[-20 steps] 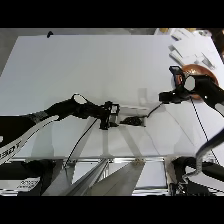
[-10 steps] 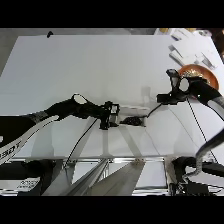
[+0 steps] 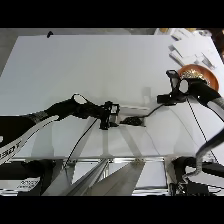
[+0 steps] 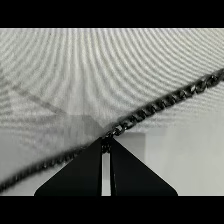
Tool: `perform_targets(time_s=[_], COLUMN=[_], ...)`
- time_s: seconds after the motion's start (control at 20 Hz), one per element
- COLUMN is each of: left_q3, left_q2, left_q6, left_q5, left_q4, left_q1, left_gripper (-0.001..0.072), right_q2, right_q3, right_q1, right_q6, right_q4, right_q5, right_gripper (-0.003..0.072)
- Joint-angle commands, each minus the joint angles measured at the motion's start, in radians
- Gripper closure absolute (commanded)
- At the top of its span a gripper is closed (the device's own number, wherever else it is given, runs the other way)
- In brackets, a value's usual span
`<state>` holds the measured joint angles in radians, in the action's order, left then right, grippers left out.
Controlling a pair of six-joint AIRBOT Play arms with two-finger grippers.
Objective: Fold the box and place the chain.
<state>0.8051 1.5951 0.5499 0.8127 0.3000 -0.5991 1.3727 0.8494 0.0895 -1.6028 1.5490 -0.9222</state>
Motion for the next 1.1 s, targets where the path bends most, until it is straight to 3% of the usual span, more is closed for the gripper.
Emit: perform_targets(time_s=[0.0, 0.25, 0.5, 0.8, 1.05], left_q3=[0.000, 0.000, 0.000, 0.000, 0.000], left_q2=[0.000, 0.000, 0.000, 0.000, 0.000], left_q6=[0.000, 0.000, 0.000, 0.000, 0.000], left_q5=[0.000, 0.000, 0.000, 0.000, 0.000], left_q4=[0.000, 0.000, 0.000, 0.000, 0.000], left_q1=[0.000, 0.000, 0.000, 0.000, 0.000], left_gripper=[0.0561, 0.0561, 0.0561, 0.0561, 0.0561], right_q2=[-0.082, -0.281, -0.494, -0.677, -0.711], right_q3=[-0.002, -0.002, -0.003, -0.003, -0.003], right_q1=[0.000, 0.000, 0.000, 0.052, 0.169], right_q6=[0.042, 0.087, 0.180, 0.198, 0.218], right_q4=[0.000, -0.071, -0.280, -0.438, -0.554], right_q5=[-0.050, -0.227, -0.329, -0.357, -0.289], right_gripper=[0.0667, 0.0667, 0.0667, 0.0667, 0.0667])
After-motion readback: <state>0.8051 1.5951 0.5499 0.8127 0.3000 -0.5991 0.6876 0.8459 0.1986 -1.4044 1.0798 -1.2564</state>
